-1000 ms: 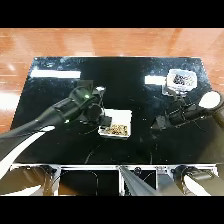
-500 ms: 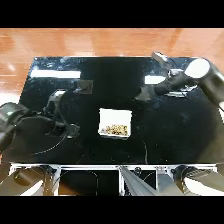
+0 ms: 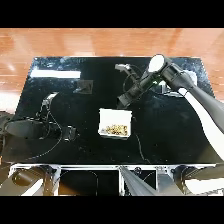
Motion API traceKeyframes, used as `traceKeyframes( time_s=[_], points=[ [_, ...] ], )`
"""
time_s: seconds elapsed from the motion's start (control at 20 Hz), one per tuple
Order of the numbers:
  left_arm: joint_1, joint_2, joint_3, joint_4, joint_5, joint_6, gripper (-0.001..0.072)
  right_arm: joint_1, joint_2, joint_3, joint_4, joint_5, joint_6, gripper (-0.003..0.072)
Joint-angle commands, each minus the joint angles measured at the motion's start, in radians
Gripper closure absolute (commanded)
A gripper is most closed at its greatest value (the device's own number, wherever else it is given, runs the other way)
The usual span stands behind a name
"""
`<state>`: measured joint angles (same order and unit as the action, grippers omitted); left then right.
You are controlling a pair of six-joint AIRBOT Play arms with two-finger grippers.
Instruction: Fold the box and place the chain.
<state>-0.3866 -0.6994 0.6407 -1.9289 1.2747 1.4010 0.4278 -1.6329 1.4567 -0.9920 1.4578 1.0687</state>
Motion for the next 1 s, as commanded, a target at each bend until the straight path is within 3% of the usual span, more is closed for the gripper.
traceKeyframes(
  time_s=[0.0,0.55,0.95],
  points=[
    [0.004,0.003,-0.003,-0.017,-0.017,0.009,0.0162,0.053,-0.015,0.010,-0.018,0.074,-0.061,0.0010],
    [0.004,0.003,-0.003,-0.020,-0.058,0.009,0.0162,0.149,0.094,0.005,-0.126,0.099,-0.063,0.0009],
    [0.004,0.003,-0.003,-0.020,-0.056,0.009,0.0163,0.201,0.132,-0.109,-0.227,0.049,-0.055,0.0007]
  ],
)
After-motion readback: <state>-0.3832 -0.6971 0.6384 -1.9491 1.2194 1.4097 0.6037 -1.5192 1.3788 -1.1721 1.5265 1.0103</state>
